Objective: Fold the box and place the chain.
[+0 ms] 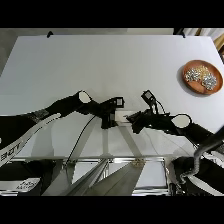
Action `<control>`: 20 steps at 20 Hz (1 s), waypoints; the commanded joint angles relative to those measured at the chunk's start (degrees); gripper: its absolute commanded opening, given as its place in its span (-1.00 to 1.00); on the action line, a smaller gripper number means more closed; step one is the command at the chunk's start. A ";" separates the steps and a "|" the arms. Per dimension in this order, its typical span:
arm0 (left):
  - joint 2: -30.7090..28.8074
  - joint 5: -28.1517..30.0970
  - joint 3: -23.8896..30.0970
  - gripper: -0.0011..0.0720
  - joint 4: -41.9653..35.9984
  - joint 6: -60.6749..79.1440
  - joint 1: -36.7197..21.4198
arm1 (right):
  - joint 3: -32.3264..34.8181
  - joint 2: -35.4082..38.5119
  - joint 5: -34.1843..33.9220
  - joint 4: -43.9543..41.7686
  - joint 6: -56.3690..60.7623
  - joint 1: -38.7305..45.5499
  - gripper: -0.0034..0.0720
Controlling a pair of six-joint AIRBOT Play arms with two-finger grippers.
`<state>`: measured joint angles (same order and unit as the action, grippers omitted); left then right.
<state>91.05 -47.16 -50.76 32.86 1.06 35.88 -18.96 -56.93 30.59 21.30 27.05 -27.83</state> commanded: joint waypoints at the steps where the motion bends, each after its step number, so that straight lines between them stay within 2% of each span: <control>1: -0.04 0.15 -0.02 -0.55 0.15 0.20 -0.07 | -0.02 2.12 -2.99 -0.70 -0.17 0.04 -0.89; 11: -0.04 0.15 -0.02 -0.55 0.15 0.20 -0.07 | -0.04 5.66 -1.14 -3.54 -2.14 -0.07 -0.89; 20: -0.04 0.15 -0.02 -0.55 0.15 0.20 -0.07 | -0.04 4.20 -5.31 -4.63 -3.56 -5.42 -0.89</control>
<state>91.05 -47.03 -50.76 32.99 1.28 35.86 -18.96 -52.01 26.33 16.95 23.81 -32.47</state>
